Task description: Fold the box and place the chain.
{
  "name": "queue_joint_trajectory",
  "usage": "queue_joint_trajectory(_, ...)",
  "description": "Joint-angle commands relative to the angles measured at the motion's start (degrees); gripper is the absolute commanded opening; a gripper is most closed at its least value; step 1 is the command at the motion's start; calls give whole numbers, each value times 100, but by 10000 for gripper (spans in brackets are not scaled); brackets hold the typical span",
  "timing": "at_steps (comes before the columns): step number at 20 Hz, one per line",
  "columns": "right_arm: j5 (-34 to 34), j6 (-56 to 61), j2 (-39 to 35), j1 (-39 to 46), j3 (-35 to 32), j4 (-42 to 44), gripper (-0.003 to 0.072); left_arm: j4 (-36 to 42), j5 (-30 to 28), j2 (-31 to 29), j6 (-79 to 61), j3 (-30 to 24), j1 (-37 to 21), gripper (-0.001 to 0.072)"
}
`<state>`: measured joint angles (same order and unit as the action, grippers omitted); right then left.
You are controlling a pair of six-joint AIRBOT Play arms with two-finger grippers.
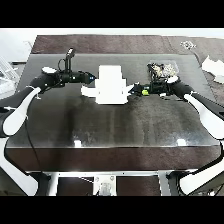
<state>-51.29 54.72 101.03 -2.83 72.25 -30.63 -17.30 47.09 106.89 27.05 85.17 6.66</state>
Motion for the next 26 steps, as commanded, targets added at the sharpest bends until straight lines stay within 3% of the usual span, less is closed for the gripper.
queue_joint_trajectory(1,-22,7,2,-7,7,-7,11,-63,317,321,240,343,-2,528)
queue_joint_trajectory(11,-83,2,2,-7,7,-2,11,-339,341,957,859,1054,-2,528)
queue_joint_trajectory(26,-81,-37,2,15,7,13,12,-507,511,962,737,1054,358,527)
